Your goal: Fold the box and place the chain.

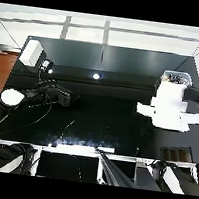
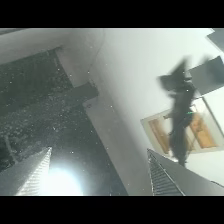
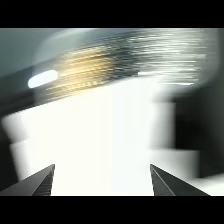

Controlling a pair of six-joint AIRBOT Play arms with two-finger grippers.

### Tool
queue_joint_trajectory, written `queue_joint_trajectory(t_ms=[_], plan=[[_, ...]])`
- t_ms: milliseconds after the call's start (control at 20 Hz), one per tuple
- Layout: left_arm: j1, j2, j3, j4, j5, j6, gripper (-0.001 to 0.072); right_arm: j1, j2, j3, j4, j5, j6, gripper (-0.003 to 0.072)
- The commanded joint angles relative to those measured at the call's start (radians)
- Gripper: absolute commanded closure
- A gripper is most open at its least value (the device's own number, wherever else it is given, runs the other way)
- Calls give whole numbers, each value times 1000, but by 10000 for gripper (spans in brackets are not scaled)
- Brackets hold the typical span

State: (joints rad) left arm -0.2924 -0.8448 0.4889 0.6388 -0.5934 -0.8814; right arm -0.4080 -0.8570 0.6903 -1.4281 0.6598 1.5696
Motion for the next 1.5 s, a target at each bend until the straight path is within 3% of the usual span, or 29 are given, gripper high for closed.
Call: queue_joint_trajectory(t_ms=[0, 100, 200, 300, 450, 650, 750, 950, 1450], plan=[[-3, -1, -1, 0, 21, -6, 8, -428, -61, 72, -106, 116, 95, -24], [-3, -1, -1, 2, 38, -5, 9, -644, -173, 107, 177, 206, -195, -24], [-3, -1, -1, 8, 62, -4, 9, -779, -325, 169, 534, 381, -578, -24], [-3, -1, -1, 8, 91, 0, 9, -833, -507, 285, 719, 590, -709, -24], [-3, -1, -1, 8, 132, 22, 9, -798, -745, 472, 655, 792, -710, -23], [-3, -1, -1, 8, 140, 22, 9, -701, -940, 663, 533, 917, -714, -22], [-3, -1, -1, 8, 141, 21, 9, -659, -1013, 738, 565, 988, -698, 141], [-3, -1, -1, 8, 141, 21, 9, -592, -1048, 755, 481, 1047, -672, 141], [-3, -1, -1, 8, 140, 21, 9, -581, -1048, 754, 481, 1078, -658, 146]])
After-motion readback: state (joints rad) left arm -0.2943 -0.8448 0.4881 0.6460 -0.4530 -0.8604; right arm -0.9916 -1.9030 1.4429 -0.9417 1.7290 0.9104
